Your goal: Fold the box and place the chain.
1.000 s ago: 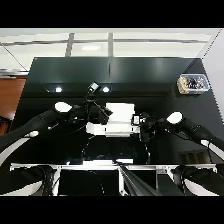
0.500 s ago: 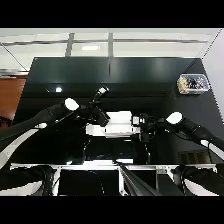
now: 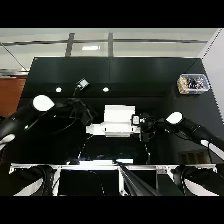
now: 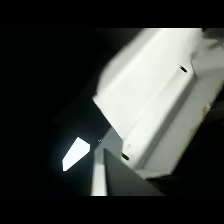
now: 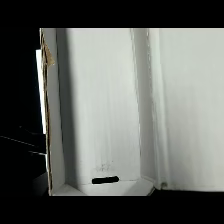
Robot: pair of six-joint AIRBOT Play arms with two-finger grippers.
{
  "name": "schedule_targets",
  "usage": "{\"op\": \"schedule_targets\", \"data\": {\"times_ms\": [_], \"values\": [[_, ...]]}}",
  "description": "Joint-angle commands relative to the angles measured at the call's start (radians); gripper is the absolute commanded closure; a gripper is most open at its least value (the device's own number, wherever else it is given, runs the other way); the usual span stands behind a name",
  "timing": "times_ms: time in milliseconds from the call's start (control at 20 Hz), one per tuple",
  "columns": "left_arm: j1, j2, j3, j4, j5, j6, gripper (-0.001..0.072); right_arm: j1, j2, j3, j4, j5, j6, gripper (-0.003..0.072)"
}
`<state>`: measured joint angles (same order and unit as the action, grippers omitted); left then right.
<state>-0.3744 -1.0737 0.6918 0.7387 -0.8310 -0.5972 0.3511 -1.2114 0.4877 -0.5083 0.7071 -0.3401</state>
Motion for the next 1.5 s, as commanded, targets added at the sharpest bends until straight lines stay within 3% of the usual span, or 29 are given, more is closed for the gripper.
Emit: {"op": "schedule_targets", "data": {"times_ms": [0,50,100,200,350,500,650,850,1450], "values": [[0.012,0.101,-0.095,-0.027,-0.033,0.18,0.0327,0.0,0.0,0.0,0.0,0.002,0.0,0.0463],[-0.007,0.095,-0.113,-0.011,-0.005,0.274,0.008,0.0,0.0,0.0,0.0,0.002,0.0,0.0463],[-0.026,0.087,-0.127,0.001,0.021,0.378,0.0004,0.0,0.0,0.0,0.0,0.002,0.0,0.0463],[-0.07,0.057,-0.132,0.064,0.077,0.544,0.0004,0.0,0.0,0.0,0.0,0.002,0.0,0.0463],[-0.14,-0.018,-0.128,0.16,0.158,0.549,0.0005,0.0,0.0,0.0,0.0,0.002,0.0,0.0463],[-0.201,-0.076,-0.118,0.153,0.198,0.549,0.0015,0.0,0.0,0.0,0.0,0.002,0.0,0.0462],[-0.228,-0.097,-0.115,0.043,0.22,0.52,0.0048,0.0,0.0,0.0,0.0,0.002,0.0,0.0463],[-0.227,-0.098,-0.115,-0.027,0.229,0.515,0.0446,0.0,0.0,0.0,0.0,0.002,0.0,0.0463],[-0.228,-0.187,-0.115,-0.257,0.229,0.542,0.0469,0.0,0.0,0.0,0.0,0.002,0.0,0.0462]]}}
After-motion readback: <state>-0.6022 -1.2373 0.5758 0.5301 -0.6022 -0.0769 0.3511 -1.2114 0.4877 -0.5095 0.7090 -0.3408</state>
